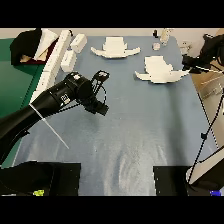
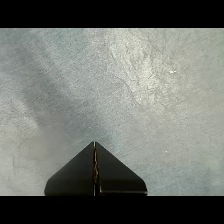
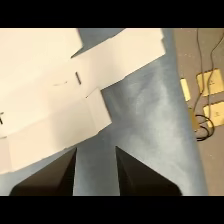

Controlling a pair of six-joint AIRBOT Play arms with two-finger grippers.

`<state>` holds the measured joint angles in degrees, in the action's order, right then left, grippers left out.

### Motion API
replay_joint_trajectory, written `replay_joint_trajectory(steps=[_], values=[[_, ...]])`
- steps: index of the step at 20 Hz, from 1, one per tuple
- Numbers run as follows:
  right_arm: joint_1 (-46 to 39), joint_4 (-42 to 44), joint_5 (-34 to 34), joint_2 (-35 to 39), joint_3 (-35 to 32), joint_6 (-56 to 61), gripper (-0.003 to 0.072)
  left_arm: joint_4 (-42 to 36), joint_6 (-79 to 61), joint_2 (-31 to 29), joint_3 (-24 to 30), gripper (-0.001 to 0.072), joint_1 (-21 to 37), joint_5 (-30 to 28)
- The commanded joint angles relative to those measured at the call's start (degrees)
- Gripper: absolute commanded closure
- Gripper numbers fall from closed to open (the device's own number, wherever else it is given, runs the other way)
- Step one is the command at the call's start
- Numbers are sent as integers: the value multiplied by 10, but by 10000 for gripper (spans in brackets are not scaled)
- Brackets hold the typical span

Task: Fold the box.

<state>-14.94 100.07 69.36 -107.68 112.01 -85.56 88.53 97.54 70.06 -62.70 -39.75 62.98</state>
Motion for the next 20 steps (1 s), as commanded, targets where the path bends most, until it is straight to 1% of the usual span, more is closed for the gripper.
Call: replay_joint_trajectory(steps=[1,4,6,8,13,14,15,18,19,20], values=[[-68,140,-4,-77,62,-31,303,0,0,0,0,695,0,0],[-72,173,1,-111,62,-66,304,0,0,0,0,695,0,0],[-71,215,3,-126,62,-88,304,0,0,0,0,695,0,0],[-71,243,4,-133,62,-96,347,0,0,0,0,695,0,0],[-71,242,19,-135,62,-97,347,0,0,0,0,696,0,0],[-71,243,21,-135,62,-97,357,0,0,0,0,695,0,0],[-71,245,27,-135,62,-97,407,0,0,0,0,696,0,0],[-67,245,57,-135,62,-97,411,0,0,0,0,695,0,0],[-67,248,66,-135,62,-97,478,0,0,0,0,695,0,0],[-65,250,80,-135,62,-97,614,0,0,0,0,695,0,0]])
